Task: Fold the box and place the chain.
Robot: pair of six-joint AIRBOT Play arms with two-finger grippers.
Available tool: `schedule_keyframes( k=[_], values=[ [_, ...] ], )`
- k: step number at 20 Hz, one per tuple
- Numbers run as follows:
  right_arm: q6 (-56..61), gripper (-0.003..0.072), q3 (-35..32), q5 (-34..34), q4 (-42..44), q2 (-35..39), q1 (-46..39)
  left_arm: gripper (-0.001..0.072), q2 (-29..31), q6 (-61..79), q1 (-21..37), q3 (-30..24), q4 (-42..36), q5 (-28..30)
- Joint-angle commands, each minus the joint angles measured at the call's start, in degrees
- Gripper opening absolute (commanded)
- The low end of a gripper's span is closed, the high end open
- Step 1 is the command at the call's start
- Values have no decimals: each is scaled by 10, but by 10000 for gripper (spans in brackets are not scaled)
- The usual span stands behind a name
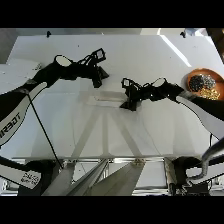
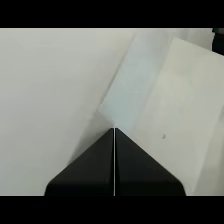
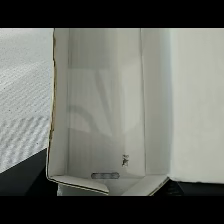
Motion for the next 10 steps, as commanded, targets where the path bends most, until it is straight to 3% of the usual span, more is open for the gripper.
schedule_keyframes(
  k=[1, 5, 10],
  values=[
    [0, 426, 0, 0, 0, 0, 0, 11, -26, -1, 0, 0, 3, -38],
    [0, 426, 1, 0, 0, 0, 0, 11, 7, 0, 22, 0, 3, -50],
    [0, 426, 1, 0, 0, 0, 0, 16, 79, 0, 96, 0, 97, -161]
  ],
)
